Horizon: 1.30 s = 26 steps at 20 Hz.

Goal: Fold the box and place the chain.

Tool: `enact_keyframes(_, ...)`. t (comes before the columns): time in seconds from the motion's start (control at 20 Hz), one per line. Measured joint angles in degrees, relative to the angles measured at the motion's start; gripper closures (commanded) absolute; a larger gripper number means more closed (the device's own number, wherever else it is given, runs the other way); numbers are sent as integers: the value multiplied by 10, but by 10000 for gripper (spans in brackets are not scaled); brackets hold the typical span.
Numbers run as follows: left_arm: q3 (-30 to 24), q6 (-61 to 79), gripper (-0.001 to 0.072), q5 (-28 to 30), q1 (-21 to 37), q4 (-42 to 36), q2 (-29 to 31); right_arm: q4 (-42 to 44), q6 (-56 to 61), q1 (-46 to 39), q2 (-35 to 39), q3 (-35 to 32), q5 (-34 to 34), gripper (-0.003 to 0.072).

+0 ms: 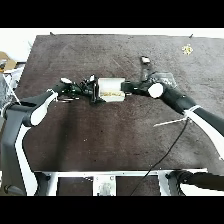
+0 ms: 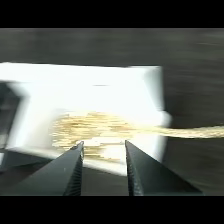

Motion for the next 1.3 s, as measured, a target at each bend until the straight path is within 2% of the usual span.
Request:
enact_keyframes(0.25,0,0,648,0,0,0,0,2,20,-115,-19,-43,1,389)
enact_keyframes(0.6,0,0,649,0,0,0,0,75,26,-149,-116,-10,-73,400)
enact_keyframes(0.7,0,0,648,0,0,0,0,90,26,-147,-137,9,-82,652)
enact_keyframes(0.75,0,0,648,0,0,0,0,95,26,-144,-144,16,-83,682)
enact_keyframes(0.85,0,0,649,0,0,0,0,101,26,-134,-148,28,-86,682)
enact_keyframes(1.0,0,0,648,0,0,0,0,94,20,-117,-116,35,-80,682)
enact_keyframes(1.3,0,0,648,0,0,0,0,34,13,-65,24,39,-62,683)
